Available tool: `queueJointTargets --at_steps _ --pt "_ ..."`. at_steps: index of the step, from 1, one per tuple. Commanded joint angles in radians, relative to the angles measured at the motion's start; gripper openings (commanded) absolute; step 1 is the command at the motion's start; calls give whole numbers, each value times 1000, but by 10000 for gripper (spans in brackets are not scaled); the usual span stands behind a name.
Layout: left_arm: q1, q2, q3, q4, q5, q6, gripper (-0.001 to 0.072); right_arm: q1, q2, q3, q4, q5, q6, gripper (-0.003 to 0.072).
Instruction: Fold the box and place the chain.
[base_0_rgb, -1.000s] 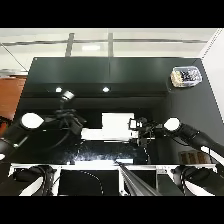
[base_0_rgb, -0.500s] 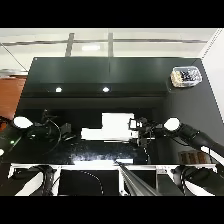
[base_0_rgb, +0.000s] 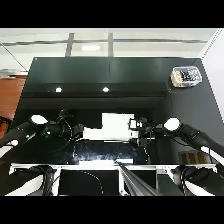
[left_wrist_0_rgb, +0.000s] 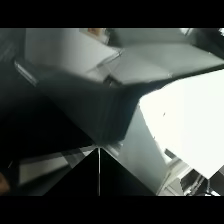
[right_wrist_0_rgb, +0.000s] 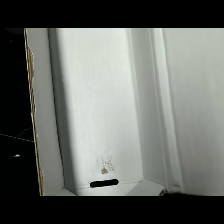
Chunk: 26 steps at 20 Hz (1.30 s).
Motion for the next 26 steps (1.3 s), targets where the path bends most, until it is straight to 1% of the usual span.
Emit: queueJointTargets --at_steps 1,2,3,4,5,6,7,8,9,10,13,15,20,26 --pt "-47 -12 38 -24 6 29 43 0 -1 0 0 0 0 456" --pt "-64 -12 47 -24 -3 29 138 0 -1 0 0 0 0 457" --pt "-84 -12 61 -25 -20 38 183 0 -1 0 0 0 0 456" --pt "-101 -12 79 -25 -33 49 184 0 -1 0 0 0 0 456" --pt "-116 -11 98 -25 -43 49 239 0 -1 0 0 0 0 456" --pt "-126 -11 117 -24 -48 55 422 0 -1 0 0 0 0 456" --pt "-132 -11 138 -22 -57 58 544 0 -1 0 0 0 0 456" --pt "-135 -11 156 -23 -66 58 584 0 -1 0 0 0 0 457" --pt "-139 -11 175 -25 -79 58 585 0 -1 0 0 0 0 456" --pt "-143 -11 192 -26 -85 57 641 0 -1 0 0 0 0 456" --pt "-184 -11 234 -21 -86 53 644 0 -1 0 0 0 0 456" --pt "-225 -11 237 -17 -60 39 640 0 -1 0 0 0 0 456" --pt "-354 -11 237 134 50 -156 623 0 -1 0 0 0 0 456" --pt "-484 -11 241 234 231 -359 623 0 -1 0 0 0 0 456"
